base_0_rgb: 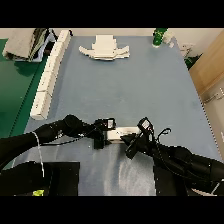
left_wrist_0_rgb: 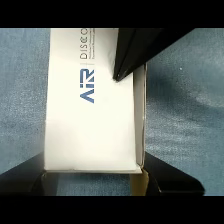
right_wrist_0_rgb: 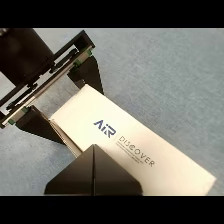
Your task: Fold the box.
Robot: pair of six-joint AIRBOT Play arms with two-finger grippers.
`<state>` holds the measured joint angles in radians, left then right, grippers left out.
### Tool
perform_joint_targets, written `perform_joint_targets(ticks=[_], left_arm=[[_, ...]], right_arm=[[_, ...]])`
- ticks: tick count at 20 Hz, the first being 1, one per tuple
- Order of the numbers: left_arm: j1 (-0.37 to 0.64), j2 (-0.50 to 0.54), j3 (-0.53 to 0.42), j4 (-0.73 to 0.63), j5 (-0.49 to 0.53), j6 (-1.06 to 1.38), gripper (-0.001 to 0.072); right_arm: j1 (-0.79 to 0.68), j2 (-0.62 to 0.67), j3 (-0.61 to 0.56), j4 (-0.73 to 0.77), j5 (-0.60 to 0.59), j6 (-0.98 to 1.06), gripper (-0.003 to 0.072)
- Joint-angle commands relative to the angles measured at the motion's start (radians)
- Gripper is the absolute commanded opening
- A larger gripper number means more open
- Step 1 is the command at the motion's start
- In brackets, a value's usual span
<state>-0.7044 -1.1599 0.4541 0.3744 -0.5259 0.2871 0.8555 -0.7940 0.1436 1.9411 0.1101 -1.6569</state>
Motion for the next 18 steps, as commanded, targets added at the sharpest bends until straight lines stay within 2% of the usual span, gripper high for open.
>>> perform_joint_targets(ticks=[1, 18], left_arm=[[0.001, 0.000, 0.000, 0.000, 0.000, 0.000, 0.0393], [0.000, 0.000, 0.000, 0.000, 0.000, 0.000, 0.0393]], right_arm=[[0.001, -0.018, -0.005, 0.001, -0.013, 0.009, 0.0005], [0.000, -0.034, -0.004, 0.001, -0.011, 0.012, 0.0005]])
